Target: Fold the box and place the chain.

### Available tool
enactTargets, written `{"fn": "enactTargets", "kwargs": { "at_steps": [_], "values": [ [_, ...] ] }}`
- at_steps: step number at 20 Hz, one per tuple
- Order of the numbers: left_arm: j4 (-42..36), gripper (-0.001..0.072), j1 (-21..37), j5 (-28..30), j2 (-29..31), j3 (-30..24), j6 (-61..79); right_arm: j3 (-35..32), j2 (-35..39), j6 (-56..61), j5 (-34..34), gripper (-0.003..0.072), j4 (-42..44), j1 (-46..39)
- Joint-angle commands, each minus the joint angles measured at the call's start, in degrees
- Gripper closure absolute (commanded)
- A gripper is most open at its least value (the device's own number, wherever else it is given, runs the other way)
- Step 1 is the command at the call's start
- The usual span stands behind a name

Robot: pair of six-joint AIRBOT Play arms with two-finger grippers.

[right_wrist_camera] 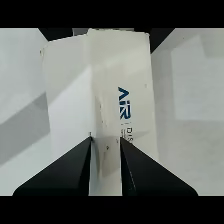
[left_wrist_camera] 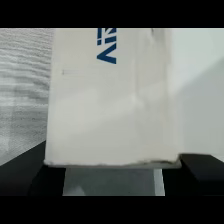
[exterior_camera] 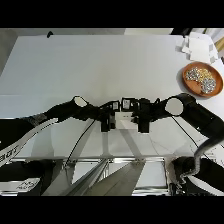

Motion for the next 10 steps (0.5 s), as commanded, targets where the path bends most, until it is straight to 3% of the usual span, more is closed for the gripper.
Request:
{"fn": "enactTargets", "kwargs": {
  "at_steps": [1, 4, 5, 10],
  "values": [
    [0.02, 0.0388, 0.02, 0.02, 0.04, 0.00, 0.09, 0.00, 0.02, 2.32, -1.86, 0.0530, -2.23, 0.09],
    [0.02, 0.0388, 0.02, 0.02, 0.04, 0.00, 0.09, 0.00, 0.04, 2.34, -2.05, 0.0544, -2.10, 0.09],
    [0.02, 0.0388, 0.02, 0.04, 0.04, 0.00, 0.09, 0.00, 0.04, 2.34, -2.05, 0.0595, -2.05, 0.09],
    [0.02, 0.0388, 0.02, 0.02, 0.04, 0.00, 0.09, 0.00, 0.90, 2.34, -2.34, 0.0600, -2.01, 0.07]
  ]
}}
